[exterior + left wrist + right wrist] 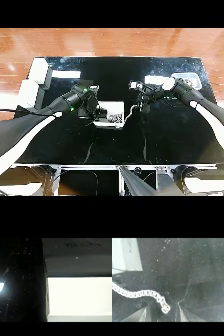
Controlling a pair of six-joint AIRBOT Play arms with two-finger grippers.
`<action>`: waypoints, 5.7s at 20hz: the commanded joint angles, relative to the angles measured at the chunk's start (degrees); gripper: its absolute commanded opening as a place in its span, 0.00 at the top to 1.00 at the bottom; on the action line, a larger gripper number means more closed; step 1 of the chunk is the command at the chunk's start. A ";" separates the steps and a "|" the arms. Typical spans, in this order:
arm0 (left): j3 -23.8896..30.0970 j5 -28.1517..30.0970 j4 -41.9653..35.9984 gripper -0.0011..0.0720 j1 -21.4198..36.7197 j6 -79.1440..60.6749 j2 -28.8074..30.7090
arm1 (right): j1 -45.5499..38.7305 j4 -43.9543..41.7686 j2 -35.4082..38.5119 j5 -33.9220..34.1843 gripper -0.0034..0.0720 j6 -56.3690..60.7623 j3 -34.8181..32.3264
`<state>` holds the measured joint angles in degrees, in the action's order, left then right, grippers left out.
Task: Fold the box and place the chain.
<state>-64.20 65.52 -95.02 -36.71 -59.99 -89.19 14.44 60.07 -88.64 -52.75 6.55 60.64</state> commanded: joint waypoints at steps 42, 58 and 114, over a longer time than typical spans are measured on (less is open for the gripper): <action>-0.04 -1.05 0.02 0.95 0.04 -0.02 0.02 | 0.68 0.00 -1.95 4.24 0.31 -0.13 0.04; -0.04 -1.07 0.02 0.95 0.04 -0.02 0.02 | 0.68 0.17 -1.92 1.79 0.63 1.09 0.07; -0.04 -1.09 0.00 0.95 0.02 -0.02 0.02 | 17.97 -5.42 18.64 -12.55 0.93 26.73 1.01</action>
<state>-64.18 64.34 -95.02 -36.71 -59.99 -89.19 32.34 54.39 -66.65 -65.19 32.88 62.15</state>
